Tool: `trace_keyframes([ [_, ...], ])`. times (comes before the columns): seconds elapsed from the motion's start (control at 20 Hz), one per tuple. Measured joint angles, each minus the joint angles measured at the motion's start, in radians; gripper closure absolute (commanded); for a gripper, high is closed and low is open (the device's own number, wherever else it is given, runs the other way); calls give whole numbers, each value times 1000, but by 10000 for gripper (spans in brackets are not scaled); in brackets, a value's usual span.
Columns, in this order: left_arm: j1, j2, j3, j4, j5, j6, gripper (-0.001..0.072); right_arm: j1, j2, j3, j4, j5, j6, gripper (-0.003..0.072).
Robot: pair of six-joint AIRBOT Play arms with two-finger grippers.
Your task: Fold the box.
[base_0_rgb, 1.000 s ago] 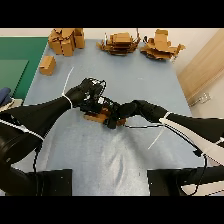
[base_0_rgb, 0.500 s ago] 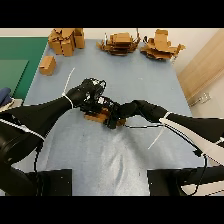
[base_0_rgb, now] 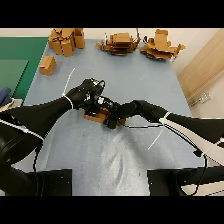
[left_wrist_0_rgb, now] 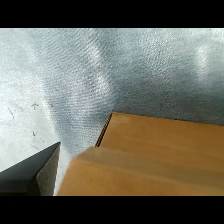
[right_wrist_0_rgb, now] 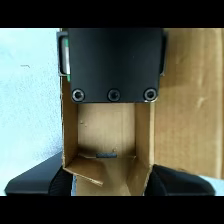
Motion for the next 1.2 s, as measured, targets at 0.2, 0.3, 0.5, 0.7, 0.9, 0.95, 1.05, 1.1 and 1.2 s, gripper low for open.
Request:
trace_keyframes([
  [0.2,1,18,1,-3,-3,-3,470,0,0,0,6,5,4,176],
  [0.3,3,21,2,-10,0,0,540,0,0,0,7,3,6,176],
  [0.5,3,23,2,-11,0,1,688,0,0,0,7,0,6,176],
  [0.7,3,24,3,-10,-1,8,423,0,0,0,4,-3,5,176],
  [0.9,3,23,2,-3,-5,10,159,0,0,0,3,-5,6,176],
  [0.95,3,23,2,-4,-5,10,159,0,0,0,3,-5,6,176],
  [1.05,4,24,2,-6,-6,10,69,0,0,0,3,-5,6,176],
  [1.1,5,27,2,-6,-7,11,13,0,0,0,3,-5,5,176],
  [1.2,9,41,2,-15,-8,24,14,0,0,-1,5,-6,7,176],
])
